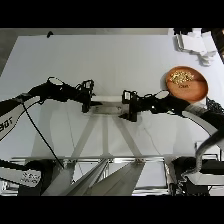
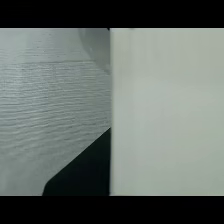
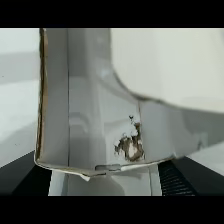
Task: Fold the box and place the chain.
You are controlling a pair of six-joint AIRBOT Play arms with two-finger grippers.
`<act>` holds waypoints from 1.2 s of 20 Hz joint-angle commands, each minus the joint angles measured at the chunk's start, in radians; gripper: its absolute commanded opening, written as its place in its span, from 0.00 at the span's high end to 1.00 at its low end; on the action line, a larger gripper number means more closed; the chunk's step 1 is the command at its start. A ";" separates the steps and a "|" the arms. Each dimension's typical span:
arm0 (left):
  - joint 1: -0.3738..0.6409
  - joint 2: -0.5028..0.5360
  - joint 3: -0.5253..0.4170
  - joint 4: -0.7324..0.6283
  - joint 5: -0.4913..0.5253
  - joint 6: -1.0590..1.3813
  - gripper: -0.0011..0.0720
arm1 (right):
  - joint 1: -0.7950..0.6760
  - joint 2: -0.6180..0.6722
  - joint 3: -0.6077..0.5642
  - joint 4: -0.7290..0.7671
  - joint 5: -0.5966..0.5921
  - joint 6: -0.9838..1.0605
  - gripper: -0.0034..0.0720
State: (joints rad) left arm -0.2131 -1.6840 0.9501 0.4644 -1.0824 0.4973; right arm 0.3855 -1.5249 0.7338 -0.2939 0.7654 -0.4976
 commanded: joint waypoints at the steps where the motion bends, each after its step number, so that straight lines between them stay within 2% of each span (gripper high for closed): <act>1: 0.000 0.000 0.000 0.000 0.001 -0.001 0.98 | 0.014 -0.034 0.010 0.059 0.024 -0.060 0.03; 6: 0.000 0.000 0.000 0.000 0.001 0.000 0.98 | 0.014 -0.050 0.034 0.066 0.028 -0.053 0.09; 8: 0.000 0.000 0.000 0.000 0.001 0.000 0.98 | 0.014 -0.050 0.034 0.065 0.029 -0.053 0.27; 24: 0.000 0.000 0.000 0.000 0.001 0.000 0.98 | 0.014 -0.050 0.034 0.062 0.047 -0.053 0.26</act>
State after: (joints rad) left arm -0.2131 -1.6840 0.9501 0.4644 -1.0821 0.4973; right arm 0.3985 -1.5749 0.7673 -0.2314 0.8089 -0.5507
